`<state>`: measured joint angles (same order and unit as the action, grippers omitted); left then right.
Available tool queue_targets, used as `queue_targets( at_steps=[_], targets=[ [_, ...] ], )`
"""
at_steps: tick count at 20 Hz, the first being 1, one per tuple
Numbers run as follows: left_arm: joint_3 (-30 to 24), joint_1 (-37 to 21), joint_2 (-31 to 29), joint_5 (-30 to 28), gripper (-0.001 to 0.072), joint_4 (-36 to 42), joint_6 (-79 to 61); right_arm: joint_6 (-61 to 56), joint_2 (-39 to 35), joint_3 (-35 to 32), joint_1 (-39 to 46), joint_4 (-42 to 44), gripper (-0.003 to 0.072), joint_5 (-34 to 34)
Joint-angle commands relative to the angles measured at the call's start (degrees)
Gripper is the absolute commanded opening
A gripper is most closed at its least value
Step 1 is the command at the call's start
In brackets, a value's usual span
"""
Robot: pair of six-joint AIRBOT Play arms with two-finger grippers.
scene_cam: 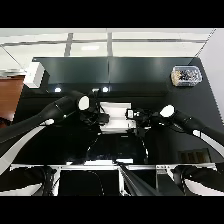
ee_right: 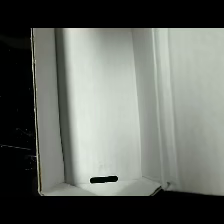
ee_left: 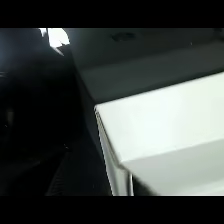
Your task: Fold the box and place the chain.
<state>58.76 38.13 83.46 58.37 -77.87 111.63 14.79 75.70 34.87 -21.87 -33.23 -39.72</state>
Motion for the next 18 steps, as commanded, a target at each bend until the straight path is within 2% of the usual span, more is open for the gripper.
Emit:
queue_targets(
  at_steps=[1,9,10,11,13,14,15,16,17,18],
  targets=[
    [3.8,3.2,2.2,5.0,0.0442,-7.0,6.1,0.0,0.0,0.0,-0.1,0.0,0.0312,0.0],
    [5.0,5.6,4.3,5.1,0.0441,-7.1,18.1,0.0,0.0,0.0,-0.1,0.0,0.0312,0.0],
    [5.0,5.9,4.3,5.2,0.0421,-7.0,19.1,0.0,0.0,0.0,-0.1,0.0,0.0312,0.0],
    [5.0,6.2,4.3,5.2,0.0357,-7.1,19.6,0.0,0.0,0.0,-0.1,0.0,0.0312,0.0],
    [5.0,6.6,4.6,4.9,0.033,-6.8,20.7,0.0,0.0,0.0,-0.1,0.0,0.0312,0.0],
    [5.0,6.6,4.7,4.9,0.0274,-6.7,20.9,0.0,0.0,0.0,-0.1,0.0,0.0312,0.0],
    [5.0,6.6,4.8,4.9,0.0121,-6.7,20.9,0.0,0.0,0.0,-0.1,0.0,0.0312,0.0],
    [5.0,6.6,4.8,4.9,0.0092,-6.7,21.2,0.0,0.0,0.0,-0.1,0.0,0.0312,0.0],
    [5.2,6.5,4.8,4.9,0.0024,-6.7,21.6,0.0,0.0,0.0,-0.1,0.0,0.0312,0.0],
    [5.4,6.5,4.9,4.9,0.0024,-6.7,21.7,0.0,0.0,0.0,-0.1,0.0,0.0312,0.0]
  ],
)
